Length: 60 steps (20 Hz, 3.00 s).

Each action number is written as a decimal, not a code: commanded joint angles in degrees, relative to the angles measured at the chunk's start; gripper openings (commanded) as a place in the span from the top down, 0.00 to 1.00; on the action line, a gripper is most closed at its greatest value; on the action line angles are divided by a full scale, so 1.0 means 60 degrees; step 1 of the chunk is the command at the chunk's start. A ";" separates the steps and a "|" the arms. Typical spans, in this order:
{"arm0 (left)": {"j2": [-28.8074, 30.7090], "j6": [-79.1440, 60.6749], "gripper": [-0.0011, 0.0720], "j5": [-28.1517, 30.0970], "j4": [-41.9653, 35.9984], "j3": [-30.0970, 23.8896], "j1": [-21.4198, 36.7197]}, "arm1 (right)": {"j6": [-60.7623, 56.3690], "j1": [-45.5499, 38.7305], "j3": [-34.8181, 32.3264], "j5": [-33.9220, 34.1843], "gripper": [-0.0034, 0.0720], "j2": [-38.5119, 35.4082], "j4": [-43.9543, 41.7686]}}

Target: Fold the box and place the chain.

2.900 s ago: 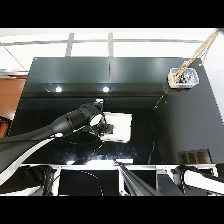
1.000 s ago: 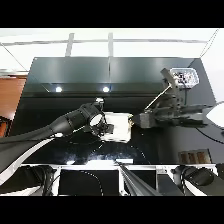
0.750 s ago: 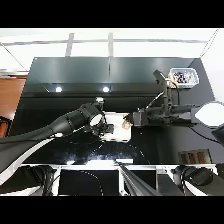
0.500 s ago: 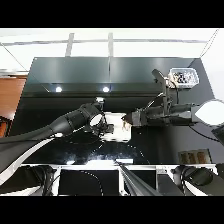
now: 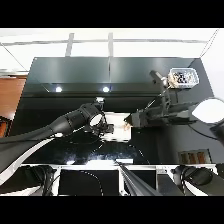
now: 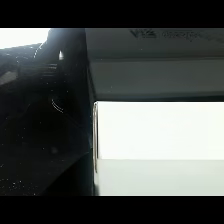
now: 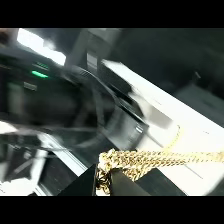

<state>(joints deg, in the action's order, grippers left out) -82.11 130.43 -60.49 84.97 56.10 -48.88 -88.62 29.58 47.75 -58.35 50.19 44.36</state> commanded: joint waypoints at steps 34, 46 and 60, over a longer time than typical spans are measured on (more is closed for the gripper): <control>0.0004 0.0000 0.94 -0.0040 -0.0033 0.0004 0.0004 | -0.2696 -0.5701 0.3391 0.3858 0.48 0.7508 0.3825; 0.0004 0.0000 0.94 0.0000 -0.0029 0.0004 0.0007 | 0.1297 -0.4867 0.3534 -0.2823 0.94 0.3089 0.3850; 0.0004 0.0000 0.94 -0.0022 -0.0029 0.0004 0.0004 | 0.0087 -0.0040 -0.0659 -0.0623 0.94 -0.1049 0.0991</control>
<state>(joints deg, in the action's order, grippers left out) -82.11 130.43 -60.64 84.77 56.10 -48.88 -87.00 23.90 47.66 -68.14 44.82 54.11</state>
